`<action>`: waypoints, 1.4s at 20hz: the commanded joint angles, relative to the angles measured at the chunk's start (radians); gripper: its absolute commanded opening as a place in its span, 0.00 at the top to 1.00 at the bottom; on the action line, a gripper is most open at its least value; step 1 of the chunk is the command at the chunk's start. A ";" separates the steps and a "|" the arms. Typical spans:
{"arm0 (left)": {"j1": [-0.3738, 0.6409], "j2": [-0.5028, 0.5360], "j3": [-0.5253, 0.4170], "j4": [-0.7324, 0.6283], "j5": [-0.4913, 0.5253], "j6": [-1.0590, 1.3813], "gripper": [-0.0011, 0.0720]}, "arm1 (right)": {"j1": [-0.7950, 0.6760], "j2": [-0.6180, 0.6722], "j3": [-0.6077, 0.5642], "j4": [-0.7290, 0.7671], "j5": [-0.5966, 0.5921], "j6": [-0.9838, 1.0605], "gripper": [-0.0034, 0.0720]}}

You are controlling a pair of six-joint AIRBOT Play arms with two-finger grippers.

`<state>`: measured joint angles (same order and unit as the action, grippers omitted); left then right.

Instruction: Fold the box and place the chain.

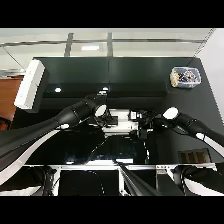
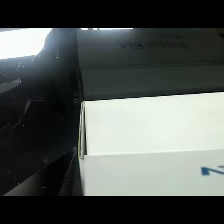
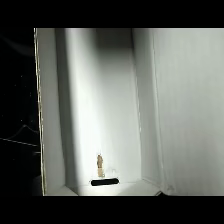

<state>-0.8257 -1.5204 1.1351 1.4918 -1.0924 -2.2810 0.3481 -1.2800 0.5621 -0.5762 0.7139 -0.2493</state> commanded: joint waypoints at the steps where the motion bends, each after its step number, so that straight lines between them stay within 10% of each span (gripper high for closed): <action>1: -0.001 -0.002 0.000 0.016 -0.004 -0.002 0.52 | 0.001 0.000 0.000 0.000 0.000 0.000 0.94; 8: -0.001 -0.023 0.000 -0.013 -0.011 -0.001 0.54 | 0.001 0.000 0.000 0.000 0.000 0.000 0.94; 11: -0.001 -0.023 0.000 -0.016 -0.004 -0.002 0.89 | 0.001 0.000 0.000 0.000 0.000 0.000 0.94; 15: -0.001 -0.023 0.000 -0.017 -0.004 -0.005 0.95 | 0.001 0.000 0.000 0.000 0.000 0.000 0.94; 16: -0.001 -0.023 0.001 -0.020 -0.004 -0.005 0.92 | 0.001 0.000 0.000 0.000 0.000 0.000 0.94; 18: 0.000 -0.022 0.001 -0.035 -0.005 -0.005 0.42 | 0.001 0.000 0.001 0.000 0.000 0.000 0.94; 19: 0.000 -0.023 0.001 -0.034 -0.004 -0.005 0.32 | 0.001 0.000 0.000 0.000 0.000 0.000 0.94; 22: 0.000 -0.023 0.001 -0.026 -0.008 -0.009 0.33 | 0.001 0.000 0.000 0.000 0.001 0.000 0.94; 25: 0.000 -0.026 0.001 -0.016 0.005 -0.029 0.76 | 0.001 0.000 0.000 0.000 0.001 0.000 0.94; 28: 0.000 -0.029 0.001 -0.016 0.015 -0.029 0.95 | 0.001 0.000 0.001 0.000 0.001 0.000 0.94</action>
<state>-0.8261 -1.5467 1.1347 1.4769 -1.0969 -2.3054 0.3481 -1.2800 0.5617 -0.5762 0.7132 -0.2478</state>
